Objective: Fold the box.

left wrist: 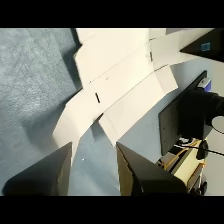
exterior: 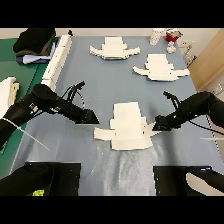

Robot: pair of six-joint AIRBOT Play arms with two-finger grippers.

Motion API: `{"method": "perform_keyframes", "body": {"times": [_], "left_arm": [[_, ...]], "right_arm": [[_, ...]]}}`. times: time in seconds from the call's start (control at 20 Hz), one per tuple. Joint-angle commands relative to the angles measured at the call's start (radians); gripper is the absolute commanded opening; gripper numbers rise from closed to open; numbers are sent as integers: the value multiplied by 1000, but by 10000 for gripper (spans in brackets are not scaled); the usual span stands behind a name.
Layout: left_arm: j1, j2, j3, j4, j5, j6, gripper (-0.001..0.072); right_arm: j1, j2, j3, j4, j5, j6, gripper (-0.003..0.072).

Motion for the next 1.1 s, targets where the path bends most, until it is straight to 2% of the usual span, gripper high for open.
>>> {"method": "perform_keyframes", "body": {"times": [0.0,0.1,0.2,0.25,0.3,0.35,0.7,0.85,0.95,1.0,1.05], "left_arm": [[1,-11,1,-36,-14,35,406],[6,-21,2,-34,29,41,406],[34,-74,16,-39,38,45,408],[50,-107,24,-42,38,65,433],[64,-140,30,-51,38,87,509],[77,-175,36,-74,38,96,544],[84,-429,99,-350,-24,358,543],[53,-537,155,-350,-29,407,542],[15,-606,204,-350,-66,429,541],[-3,-637,231,-350,-93,427,446],[-18,-659,253,-350,-120,428,305]], "right_arm": [[78,162,-89,31,72,-37,-1],[117,277,-195,30,160,-5,0],[134,326,-280,34,220,50,0],[142,337,-307,38,233,52,0],[151,340,-319,38,236,52,0],[159,340,-321,39,235,52,0],[180,340,-320,66,255,52,0],[187,340,-320,66,254,52,0],[187,340,-320,66,254,52,0],[187,340,-320,66,254,52,0],[187,340,-320,66,254,52,0]]}}
